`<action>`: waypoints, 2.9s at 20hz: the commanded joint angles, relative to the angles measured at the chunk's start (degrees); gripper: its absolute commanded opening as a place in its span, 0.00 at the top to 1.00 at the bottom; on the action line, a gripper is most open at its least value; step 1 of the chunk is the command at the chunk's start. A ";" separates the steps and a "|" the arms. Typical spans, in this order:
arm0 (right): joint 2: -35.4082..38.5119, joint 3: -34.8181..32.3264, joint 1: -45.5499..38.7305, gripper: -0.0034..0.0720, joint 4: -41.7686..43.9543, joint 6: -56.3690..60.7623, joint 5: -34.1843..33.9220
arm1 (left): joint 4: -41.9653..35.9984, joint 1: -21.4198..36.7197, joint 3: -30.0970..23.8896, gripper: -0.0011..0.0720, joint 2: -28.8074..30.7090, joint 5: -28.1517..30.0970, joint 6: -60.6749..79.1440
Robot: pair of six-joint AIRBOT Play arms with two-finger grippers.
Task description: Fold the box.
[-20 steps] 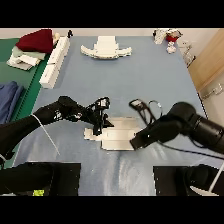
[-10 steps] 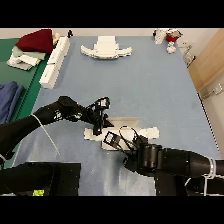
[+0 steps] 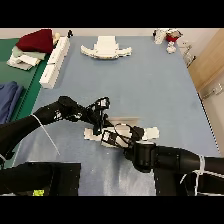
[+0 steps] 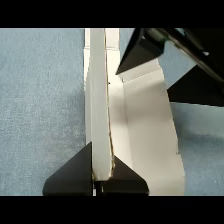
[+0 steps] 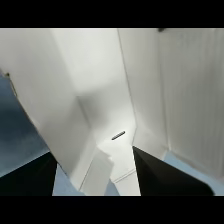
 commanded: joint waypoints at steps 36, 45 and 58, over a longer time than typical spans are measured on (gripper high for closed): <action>11.04 -9.99 -45.18 0.00 58.60 -83.91 9.90 | -0.02 0.04 -0.02 0.97 0.00 0.02 0.00; 5.42 -9.99 -44.94 0.00 59.54 -88.50 14.53 | -0.02 0.04 -0.02 0.97 0.00 0.02 0.00; 5.29 -11.58 -44.94 0.12 59.67 -88.50 15.54 | 0.00 0.04 -0.02 0.97 0.00 0.00 0.00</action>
